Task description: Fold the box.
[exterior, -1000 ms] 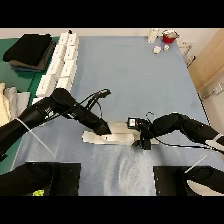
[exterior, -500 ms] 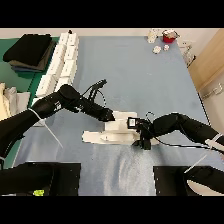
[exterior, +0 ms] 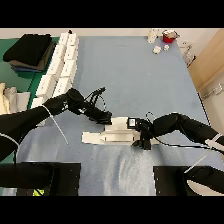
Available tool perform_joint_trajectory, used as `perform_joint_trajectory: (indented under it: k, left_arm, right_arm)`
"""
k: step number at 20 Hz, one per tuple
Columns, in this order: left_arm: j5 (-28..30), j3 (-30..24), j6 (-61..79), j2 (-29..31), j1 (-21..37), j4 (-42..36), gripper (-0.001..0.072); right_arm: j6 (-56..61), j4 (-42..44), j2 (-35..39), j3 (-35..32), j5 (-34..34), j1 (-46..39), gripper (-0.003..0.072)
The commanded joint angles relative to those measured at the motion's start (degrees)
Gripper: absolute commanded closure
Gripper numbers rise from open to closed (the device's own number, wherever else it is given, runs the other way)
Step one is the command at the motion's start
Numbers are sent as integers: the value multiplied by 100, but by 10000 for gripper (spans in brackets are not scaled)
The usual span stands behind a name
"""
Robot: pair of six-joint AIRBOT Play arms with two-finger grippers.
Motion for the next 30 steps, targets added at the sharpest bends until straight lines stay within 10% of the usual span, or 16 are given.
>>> perform_joint_trajectory:
  k: [1, 7, 15, 26, 27, 28, 29, 30]
  left_arm:
    - [4, -4, -9, -66, 4, 2, 696]
    - [-114, 138, 732, 317, 17, -256, 698]
    - [-640, -17, 800, 2800, -46, 1244, 698]
    - [-896, -1257, 1414, 4439, -1672, 3034, 695]
    - [-841, -1325, 1738, 4437, -1635, 3036, 637]
    - [-728, -1419, 2127, 4428, -1545, 3016, 202]
    - [-562, -1517, 2430, 4422, -1429, 2990, 47]
    - [-431, -1606, 2697, 4419, -1296, 2962, 44]
  right_arm:
    - [2, -2, 0, 4, 0, 2, 171]
    - [2, -2, 0, 4, 0, 2, 171]
    - [2, -2, 0, 4, 0, 2, 170]
    - [4, -4, 0, 4, 2, 2, 171]
    - [2, -2, 0, 4, 0, 2, 171]
    - [2, -2, 0, 4, 2, 2, 171]
    - [4, -2, 0, 4, 0, 2, 171]
    - [2, -2, 0, 4, 0, 2, 171]
